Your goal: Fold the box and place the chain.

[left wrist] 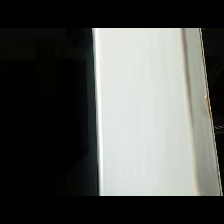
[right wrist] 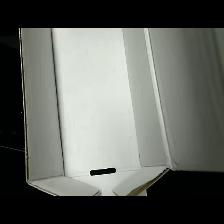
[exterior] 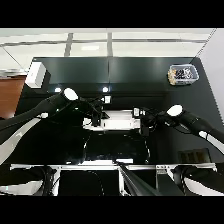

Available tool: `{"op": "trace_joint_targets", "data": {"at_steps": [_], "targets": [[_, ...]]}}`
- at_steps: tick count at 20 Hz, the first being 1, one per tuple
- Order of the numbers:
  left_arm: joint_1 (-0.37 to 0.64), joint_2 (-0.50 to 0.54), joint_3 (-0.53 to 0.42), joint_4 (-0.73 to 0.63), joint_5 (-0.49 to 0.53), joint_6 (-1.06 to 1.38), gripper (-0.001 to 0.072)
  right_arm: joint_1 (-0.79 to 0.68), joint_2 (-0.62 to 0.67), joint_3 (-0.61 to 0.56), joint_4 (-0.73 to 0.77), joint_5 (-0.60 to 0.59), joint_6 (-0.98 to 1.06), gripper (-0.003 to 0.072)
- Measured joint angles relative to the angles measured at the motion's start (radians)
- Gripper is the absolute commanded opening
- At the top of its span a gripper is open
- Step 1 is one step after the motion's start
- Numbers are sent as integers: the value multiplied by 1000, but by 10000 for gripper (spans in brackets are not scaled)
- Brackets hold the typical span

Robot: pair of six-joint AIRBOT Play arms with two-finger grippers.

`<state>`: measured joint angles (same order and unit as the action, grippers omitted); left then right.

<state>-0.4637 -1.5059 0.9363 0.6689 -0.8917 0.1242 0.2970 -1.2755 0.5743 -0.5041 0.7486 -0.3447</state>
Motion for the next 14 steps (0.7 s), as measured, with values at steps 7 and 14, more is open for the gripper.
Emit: {"op": "trace_joint_targets", "data": {"at_steps": [7, 14], "targets": [[0, 0, 0, 0, 1, 0, 23, 16, -11, 0, 5, -13, -8, 711], [0, 0, 0, 0, 1, 0, 22, 21, -14, 0, 3, -18, -23, 710]]}}
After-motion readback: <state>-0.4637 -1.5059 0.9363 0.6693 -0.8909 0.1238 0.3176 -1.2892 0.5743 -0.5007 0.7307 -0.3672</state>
